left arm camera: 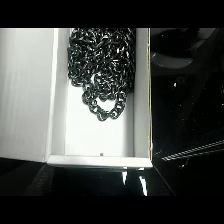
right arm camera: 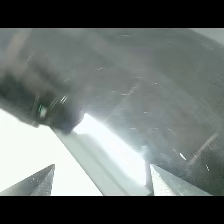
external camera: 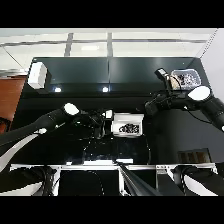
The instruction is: Fold the box and place the chain.
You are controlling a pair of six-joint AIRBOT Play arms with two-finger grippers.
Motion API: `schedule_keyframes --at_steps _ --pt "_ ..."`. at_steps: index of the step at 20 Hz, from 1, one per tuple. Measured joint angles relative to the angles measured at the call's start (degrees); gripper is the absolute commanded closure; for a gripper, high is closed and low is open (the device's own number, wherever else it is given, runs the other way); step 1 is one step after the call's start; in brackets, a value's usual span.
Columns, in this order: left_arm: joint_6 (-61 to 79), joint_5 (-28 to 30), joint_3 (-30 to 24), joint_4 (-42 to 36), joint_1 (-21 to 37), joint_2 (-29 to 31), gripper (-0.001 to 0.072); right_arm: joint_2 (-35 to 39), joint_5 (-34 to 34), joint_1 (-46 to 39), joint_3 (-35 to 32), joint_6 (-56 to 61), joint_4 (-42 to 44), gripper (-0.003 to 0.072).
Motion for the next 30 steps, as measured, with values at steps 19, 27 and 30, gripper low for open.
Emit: schedule_keyframes --at_steps 19,27,30 --pt "-0.02 -0.02 0.02 0.02 0.0 -0.02 0.0334 0.57 8.33 11.96 -2.47 -17.22 -10.82 -0.0008" --pt "-0.04 -0.02 0.02 0.0 0.0 0.0 0.0334 0.57 5.73 12.33 -2.47 -15.15 -12.98 0.047" --pt "-0.2 -0.02 0.02 0.02 0.0 0.0 0.0334 0.63 5.64 12.33 -2.45 -13.46 -13.0 0.0499"
